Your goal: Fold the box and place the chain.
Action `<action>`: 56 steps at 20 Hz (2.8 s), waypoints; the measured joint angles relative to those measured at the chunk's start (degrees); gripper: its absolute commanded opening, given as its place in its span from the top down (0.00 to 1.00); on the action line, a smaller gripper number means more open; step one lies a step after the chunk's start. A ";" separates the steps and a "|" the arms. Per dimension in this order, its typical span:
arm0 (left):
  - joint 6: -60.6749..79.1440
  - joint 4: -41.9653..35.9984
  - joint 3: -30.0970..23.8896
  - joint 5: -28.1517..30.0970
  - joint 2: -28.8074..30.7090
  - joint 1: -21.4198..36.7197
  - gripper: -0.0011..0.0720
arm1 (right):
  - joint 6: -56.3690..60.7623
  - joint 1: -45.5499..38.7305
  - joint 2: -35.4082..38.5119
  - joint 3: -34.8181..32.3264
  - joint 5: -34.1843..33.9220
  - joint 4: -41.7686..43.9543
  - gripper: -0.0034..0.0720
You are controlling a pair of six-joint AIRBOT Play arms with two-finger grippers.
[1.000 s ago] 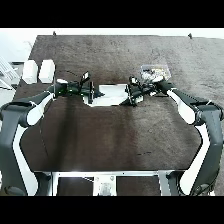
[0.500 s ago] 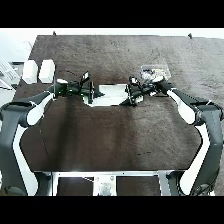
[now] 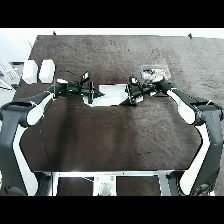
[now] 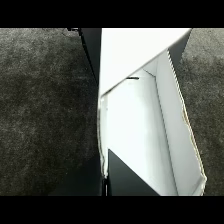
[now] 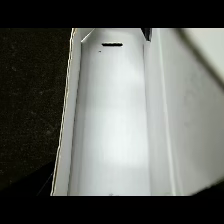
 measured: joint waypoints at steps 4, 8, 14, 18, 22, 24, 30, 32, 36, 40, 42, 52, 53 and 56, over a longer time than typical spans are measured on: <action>0.00 0.00 0.00 -0.02 0.00 -0.02 0.96 | 0.00 0.00 0.00 0.00 0.00 0.00 0.19; 0.00 0.00 0.02 -0.07 0.00 -0.02 0.96 | 0.00 0.00 0.00 0.00 0.00 0.00 0.19; 0.09 -0.13 0.00 -0.11 0.00 -0.02 0.81 | 0.00 0.00 0.00 0.00 0.00 0.00 0.19; 0.98 -0.44 0.00 -0.31 0.02 -0.09 0.56 | 0.00 0.00 0.00 0.00 -0.42 0.20 0.19; 1.36 -1.25 0.02 -0.81 0.52 -0.07 0.56 | 0.00 0.00 -0.02 0.00 -0.28 0.15 0.19; 1.42 -1.27 0.28 -2.34 1.01 0.13 0.56 | 0.00 0.00 -0.02 0.00 -0.24 0.11 0.19; -0.42 -1.29 3.02 -13.22 1.68 5.35 0.63 | 0.00 0.00 -0.02 0.00 -0.15 0.07 0.19; -1.60 -1.44 4.66 -20.09 1.73 7.96 0.96 | 0.00 0.00 -0.02 0.00 -0.09 0.07 0.19; -9.14 -2.54 8.48 -32.24 2.95 10.82 0.97 | 0.00 0.00 -0.02 0.00 -0.02 0.04 0.19; -13.33 -1.84 9.79 -35.32 8.70 9.64 0.97 | 0.00 0.00 -0.02 0.00 0.00 0.02 0.19; -14.25 0.35 9.46 -33.99 13.03 7.98 0.97 | 0.00 0.00 -0.02 0.00 0.00 0.02 0.19; -7.85 3.45 -23.08 -0.33 42.86 -0.63 0.97 | 0.00 0.00 -0.02 0.00 0.00 0.00 0.19; -7.69 3.10 -25.55 2.99 43.10 -0.92 0.97 | -0.02 0.00 -0.02 0.00 0.00 0.00 0.19; -6.84 0.33 -29.18 8.55 40.35 -1.42 0.97 | 0.00 0.00 -0.02 0.00 0.00 0.00 0.19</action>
